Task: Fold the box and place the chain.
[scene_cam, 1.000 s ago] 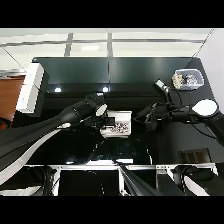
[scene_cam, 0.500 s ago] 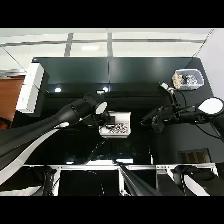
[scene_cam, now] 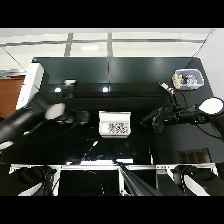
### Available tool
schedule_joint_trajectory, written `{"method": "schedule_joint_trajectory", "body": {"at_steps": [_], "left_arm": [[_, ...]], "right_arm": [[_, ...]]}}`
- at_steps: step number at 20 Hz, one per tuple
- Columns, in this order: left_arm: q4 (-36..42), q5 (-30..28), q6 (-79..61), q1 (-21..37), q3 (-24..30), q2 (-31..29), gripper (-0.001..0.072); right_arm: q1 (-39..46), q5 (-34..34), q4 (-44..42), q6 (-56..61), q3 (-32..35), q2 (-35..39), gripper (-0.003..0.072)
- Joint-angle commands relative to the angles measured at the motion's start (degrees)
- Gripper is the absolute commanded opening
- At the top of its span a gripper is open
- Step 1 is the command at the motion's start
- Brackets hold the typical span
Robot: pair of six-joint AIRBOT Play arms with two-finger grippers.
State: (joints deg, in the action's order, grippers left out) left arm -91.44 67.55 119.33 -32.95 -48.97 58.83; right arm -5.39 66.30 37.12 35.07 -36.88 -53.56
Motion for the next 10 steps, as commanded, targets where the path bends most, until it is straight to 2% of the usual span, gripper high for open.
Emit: {"method": "schedule_joint_trajectory", "body": {"at_steps": [1,2,3,4,5,10], "left_arm": [[29.3,-16.7,-36.0,16.4,17.3,-11.4,0.0541],[43.4,-16.4,-54.2,21.9,21.8,-12.0,0.054],[53.2,-14.1,-69.6,26.1,24.9,-11.8,0.0541],[59.6,-12.5,-82.0,29.3,27.3,-11.5,0.0563],[62.6,-12.5,-91.2,30.9,28.9,-11.2,0.072],[61.9,-13.8,-118.4,31.1,29.4,-9.5,0.0712]], "right_arm": [[0.0,-1.0,0.0,2.8,0.0,0.0,0.0384],[0.0,-1.0,0.0,3.5,0.0,0.0,0.0384],[0.0,-1.2,0.0,4.0,0.0,0.0,0.0384],[0.0,-1.2,0.0,4.2,0.0,0.0,0.0384],[0.0,-1.4,0.0,4.5,0.0,0.0,0.0384],[0.0,-2.7,0.0,6.5,0.0,0.0,0.0384]]}}
